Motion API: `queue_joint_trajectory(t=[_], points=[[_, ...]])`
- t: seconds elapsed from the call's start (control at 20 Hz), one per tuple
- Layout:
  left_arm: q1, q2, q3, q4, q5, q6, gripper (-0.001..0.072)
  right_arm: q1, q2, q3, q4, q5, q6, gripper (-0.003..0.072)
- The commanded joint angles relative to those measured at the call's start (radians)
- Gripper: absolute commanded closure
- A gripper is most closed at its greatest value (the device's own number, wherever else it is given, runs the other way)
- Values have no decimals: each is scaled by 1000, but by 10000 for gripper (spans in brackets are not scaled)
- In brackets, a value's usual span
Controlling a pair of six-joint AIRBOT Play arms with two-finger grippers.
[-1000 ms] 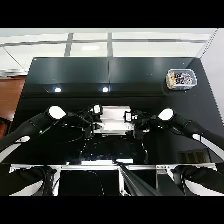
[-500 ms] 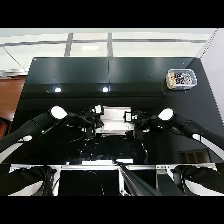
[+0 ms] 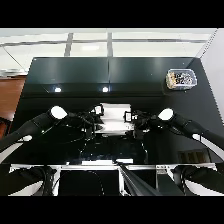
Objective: Fold the box and place the chain.
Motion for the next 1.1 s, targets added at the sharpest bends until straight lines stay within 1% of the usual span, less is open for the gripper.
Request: queue_joint_trajectory(t=[0.0, 0.05, 0.1, 0.15, 0.2, 0.25, 0.3, 0.35, 0.45, 0.5, 0.55, 0.6, 0.65, 0.75, 0.85, 1.05], points=[[2, 13, 8, 54, -30, -40, 643, 1, 0, -1, 1, 1, 1, 511], [3, 27, 16, 107, -41, -118, 643, 1, 0, -1, 1, 1, 1, 511], [12, 50, 27, 179, -70, -237, 680, 1, 0, -1, 1, 1, 1, 511], [29, 77, 40, 253, -97, -393, 682, 1, 0, -1, 1, 0, 1, 510], [56, 114, 51, 348, -127, -550, 681, 1, 0, -1, 1, 1, 1, 511], [90, 154, 55, 443, -173, -653, 682, 1, 0, -1, 1, 1, 1, 510], [126, 190, 55, 511, -219, -701, 681, 1, 0, -1, 1, 0, 1, 511], [170, 218, 54, 557, -263, -758, 682, 1, 0, -1, 1, 1, 1, 510], [275, 229, 52, 566, -310, -1006, 681, 1, 0, -1, 1, 0, 1, 510], [335, 222, 45, 554, -328, -1117, 681, 1, 0, -1, 1, 1, 1, 511], [391, 211, 31, 510, -335, -1188, 681, 1, 0, -1, 1, 1, 1, 511], [451, 192, 5, 427, -336, -1262, 681, 1, 0, -1, 1, 1, 1, 511], [501, 167, -26, 325, -342, -1281, 681, 1, 0, -1, 1, 1, 1, 510], [550, 108, -72, 188, -343, -1276, 681, 1, 0, -1, 1, 1, 1, 511], [534, 36, -81, 124, -348, -1229, 682, 1, 0, -1, 1, 1, 1, 511], [435, -56, -79, 19, -306, -1172, 682, 1, 0, -1, 1, 0, 1, 511]])
